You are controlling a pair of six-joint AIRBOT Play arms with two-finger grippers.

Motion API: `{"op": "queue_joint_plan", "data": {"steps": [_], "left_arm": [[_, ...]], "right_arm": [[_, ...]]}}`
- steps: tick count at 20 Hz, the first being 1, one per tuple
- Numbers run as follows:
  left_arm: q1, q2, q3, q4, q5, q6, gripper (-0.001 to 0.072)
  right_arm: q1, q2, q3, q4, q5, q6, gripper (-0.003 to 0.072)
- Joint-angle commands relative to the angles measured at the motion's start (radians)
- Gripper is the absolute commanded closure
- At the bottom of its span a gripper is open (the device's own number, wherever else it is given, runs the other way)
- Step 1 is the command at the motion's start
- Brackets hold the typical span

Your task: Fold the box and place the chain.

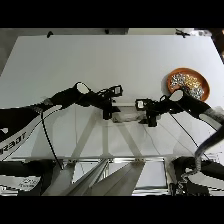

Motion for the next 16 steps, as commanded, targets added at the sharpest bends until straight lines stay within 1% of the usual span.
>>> {"op": "queue_joint_plan", "data": {"steps": [1,12,14,15,16], "left_arm": [[-0.001,-0.001,0.0,0.0,0.0,0.0,0.0701],[-0.001,-0.001,0.0,0.0,0.0,0.0,0.0701],[-0.001,0.0,0.0,0.001,-0.015,0.0,0.0701],[0.002,0.003,0.0,0.001,-0.021,0.0,0.0698],[0.006,0.008,0.0,0.006,-0.032,0.0,0.0665]], "right_arm": [[0.001,0.0,0.001,0.0,0.0,0.0,0.0179],[0.001,0.0,0.001,0.0,0.0,0.0,0.0179],[0.0,0.0,0.001,0.0,0.0,0.0,0.0179],[0.0,0.0,0.001,0.0,0.0,0.0,0.0179],[0.001,0.0,0.001,0.0,0.0,0.0,0.0179]]}}
